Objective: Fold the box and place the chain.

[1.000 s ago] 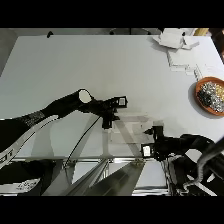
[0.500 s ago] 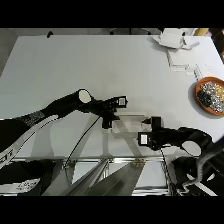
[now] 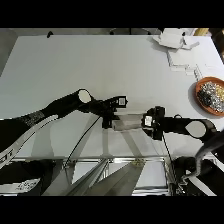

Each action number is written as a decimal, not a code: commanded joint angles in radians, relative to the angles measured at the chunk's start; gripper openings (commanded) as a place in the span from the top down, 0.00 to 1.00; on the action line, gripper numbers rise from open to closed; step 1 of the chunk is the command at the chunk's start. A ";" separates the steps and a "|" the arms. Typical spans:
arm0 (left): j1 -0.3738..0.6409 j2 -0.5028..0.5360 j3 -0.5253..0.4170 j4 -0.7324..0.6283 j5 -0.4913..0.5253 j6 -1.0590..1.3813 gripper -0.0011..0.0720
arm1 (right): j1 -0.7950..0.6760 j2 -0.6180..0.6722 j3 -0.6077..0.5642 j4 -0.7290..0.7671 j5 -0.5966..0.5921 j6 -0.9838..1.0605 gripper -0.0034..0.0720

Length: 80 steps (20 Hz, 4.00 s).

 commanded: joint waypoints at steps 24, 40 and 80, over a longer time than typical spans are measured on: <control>-0.001 0.001 0.000 0.000 -0.001 0.001 0.97 | -0.216 -0.347 0.032 0.333 0.154 -0.416 0.09; -0.001 0.001 0.000 0.000 -0.001 0.001 0.97 | -0.195 -0.441 0.026 0.398 0.161 -0.524 0.35; -0.001 0.001 0.000 0.000 -0.001 0.001 0.97 | -0.190 -0.442 0.002 0.430 0.146 -0.555 0.42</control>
